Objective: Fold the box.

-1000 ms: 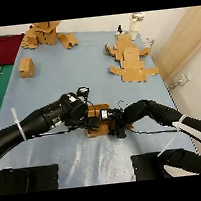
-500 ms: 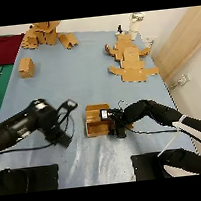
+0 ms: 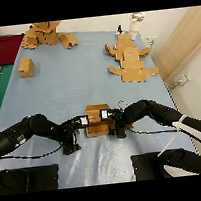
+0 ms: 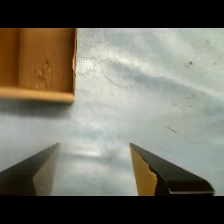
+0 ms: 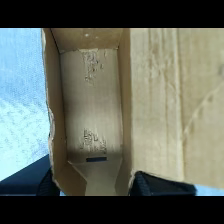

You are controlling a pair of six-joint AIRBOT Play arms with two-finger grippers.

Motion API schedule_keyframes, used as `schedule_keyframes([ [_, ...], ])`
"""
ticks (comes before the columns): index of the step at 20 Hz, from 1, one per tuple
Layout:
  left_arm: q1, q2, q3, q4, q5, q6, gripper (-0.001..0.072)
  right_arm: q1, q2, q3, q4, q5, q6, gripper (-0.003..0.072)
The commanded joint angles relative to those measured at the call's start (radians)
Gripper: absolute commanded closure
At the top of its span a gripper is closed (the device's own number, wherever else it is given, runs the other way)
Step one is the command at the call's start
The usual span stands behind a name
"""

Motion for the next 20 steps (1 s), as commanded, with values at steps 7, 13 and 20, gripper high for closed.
schedule_keyframes([
  [7,0.064,-0.138,-0.012,-0.379,0.215,0.473,0.0012,0.000,0.000,0.000,0.000,0.000,0.000,0.0177],
  [13,0.144,-0.169,-0.011,-0.496,0.111,0.607,0.0012,0.000,0.000,0.000,0.000,0.000,0.000,0.0178],
  [20,0.147,-0.227,0.041,-0.519,0.056,0.656,0.0012,0.000,0.000,0.000,0.000,0.000,0.000,0.0178],
])
